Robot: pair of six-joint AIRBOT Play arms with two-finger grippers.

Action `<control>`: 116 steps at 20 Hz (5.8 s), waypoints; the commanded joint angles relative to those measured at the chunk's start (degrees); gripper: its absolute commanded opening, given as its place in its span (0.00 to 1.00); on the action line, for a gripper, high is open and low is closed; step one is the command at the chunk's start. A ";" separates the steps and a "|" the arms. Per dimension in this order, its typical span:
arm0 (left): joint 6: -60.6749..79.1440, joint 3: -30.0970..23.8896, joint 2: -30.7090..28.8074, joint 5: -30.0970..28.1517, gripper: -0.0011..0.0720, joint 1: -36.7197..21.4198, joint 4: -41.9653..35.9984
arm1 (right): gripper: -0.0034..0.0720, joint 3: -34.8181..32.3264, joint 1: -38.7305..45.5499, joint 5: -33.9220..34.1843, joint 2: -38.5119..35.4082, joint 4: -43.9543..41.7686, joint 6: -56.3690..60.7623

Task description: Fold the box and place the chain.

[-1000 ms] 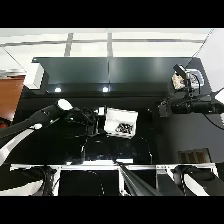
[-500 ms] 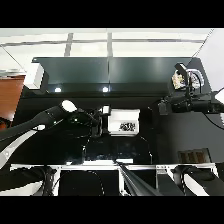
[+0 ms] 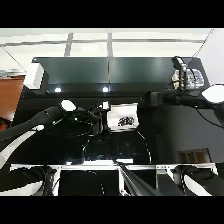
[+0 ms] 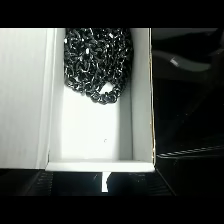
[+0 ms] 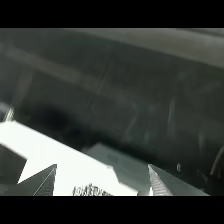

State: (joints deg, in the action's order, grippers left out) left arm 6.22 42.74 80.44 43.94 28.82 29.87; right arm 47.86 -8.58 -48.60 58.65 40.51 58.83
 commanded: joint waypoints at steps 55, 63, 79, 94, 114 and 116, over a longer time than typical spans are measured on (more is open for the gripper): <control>-0.20 0.07 -0.02 0.02 0.58 0.00 4.61 | 0.45 2.23 -9.75 -13.55 12.74 4.55 -46.01; -0.20 0.07 -0.02 0.04 0.58 0.00 4.61 | 0.45 1.07 -9.75 -11.58 12.68 3.89 -46.01; -0.20 0.07 -0.02 0.04 0.58 0.00 4.61 | 0.50 2.16 -12.52 -9.16 12.74 5.22 -46.71; -0.22 0.07 -0.02 0.04 0.58 0.00 4.61 | 0.57 2.16 -12.63 -9.88 12.74 6.12 -46.66; -0.22 0.07 -0.02 0.04 0.58 0.00 4.61 | 0.45 1.90 -12.61 -8.09 12.57 5.22 -46.66; -0.22 0.07 -0.02 0.04 0.58 0.00 4.61 | 0.45 1.88 -12.63 -8.87 12.57 5.31 -46.64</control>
State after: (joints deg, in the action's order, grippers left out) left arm 5.89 42.81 80.38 43.99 28.82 34.46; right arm 49.76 -21.17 -56.82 71.26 45.82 12.19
